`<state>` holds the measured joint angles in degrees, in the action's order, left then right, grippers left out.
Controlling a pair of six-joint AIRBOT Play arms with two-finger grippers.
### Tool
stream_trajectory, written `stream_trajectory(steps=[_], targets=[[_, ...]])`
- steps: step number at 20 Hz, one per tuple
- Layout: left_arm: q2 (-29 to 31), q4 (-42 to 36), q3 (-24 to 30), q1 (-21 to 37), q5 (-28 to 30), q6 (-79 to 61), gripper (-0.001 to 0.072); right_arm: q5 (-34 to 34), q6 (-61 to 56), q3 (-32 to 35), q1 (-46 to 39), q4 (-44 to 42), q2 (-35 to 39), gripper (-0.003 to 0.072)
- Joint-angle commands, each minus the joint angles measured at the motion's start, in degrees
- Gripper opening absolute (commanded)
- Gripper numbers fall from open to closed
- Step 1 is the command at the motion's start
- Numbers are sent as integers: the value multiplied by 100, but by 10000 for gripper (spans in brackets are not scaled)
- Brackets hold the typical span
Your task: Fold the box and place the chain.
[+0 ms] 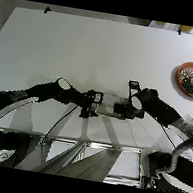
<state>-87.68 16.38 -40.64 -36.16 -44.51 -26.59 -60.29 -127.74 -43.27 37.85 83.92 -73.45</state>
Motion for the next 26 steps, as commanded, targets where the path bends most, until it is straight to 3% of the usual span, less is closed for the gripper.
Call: stream_trajectory(steps=[1,2,8,11,18,21,26], targets=[[0,-4,-2,0,11,2,210,-17,2,-2,7,39,-4,122],[0,-4,-2,0,11,2,210,-26,2,-9,7,44,7,189],[0,-4,-2,0,11,2,210,-219,-136,-173,-13,457,221,203],[0,-4,-2,0,11,2,210,-382,-129,-170,-11,505,212,277],[0,-4,-2,0,11,2,210,-315,-144,-166,-4,448,-57,275],[0,-4,-2,0,11,2,210,-179,-146,-166,-4,426,-63,222],[0,-4,-2,0,11,2,210,31,-146,-162,-4,247,-92,217]])
